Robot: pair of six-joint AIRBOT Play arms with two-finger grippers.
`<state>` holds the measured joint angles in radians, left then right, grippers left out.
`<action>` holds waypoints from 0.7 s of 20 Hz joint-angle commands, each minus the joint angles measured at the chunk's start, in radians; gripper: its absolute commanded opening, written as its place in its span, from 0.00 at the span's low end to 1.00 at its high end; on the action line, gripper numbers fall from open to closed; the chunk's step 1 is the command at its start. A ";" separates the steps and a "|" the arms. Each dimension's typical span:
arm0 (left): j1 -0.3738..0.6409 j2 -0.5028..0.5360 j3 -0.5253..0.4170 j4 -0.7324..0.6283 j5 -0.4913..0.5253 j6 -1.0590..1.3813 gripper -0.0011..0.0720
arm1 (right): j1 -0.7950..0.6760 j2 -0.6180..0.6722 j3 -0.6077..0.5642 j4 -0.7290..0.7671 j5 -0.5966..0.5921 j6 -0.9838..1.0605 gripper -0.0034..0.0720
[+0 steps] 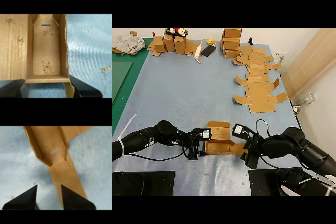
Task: Fold the box.
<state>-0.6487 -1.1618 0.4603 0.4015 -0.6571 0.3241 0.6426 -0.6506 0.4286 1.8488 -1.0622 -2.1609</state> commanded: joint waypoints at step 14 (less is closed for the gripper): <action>0.000 0.000 0.000 0.000 0.000 0.000 0.74 | 0.016 -0.126 -0.019 0.023 0.277 -0.288 0.64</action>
<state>-0.6487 -1.1618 0.4603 0.4015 -0.6571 0.3241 0.6571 -0.7727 0.4107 1.8557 -0.8040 -2.4123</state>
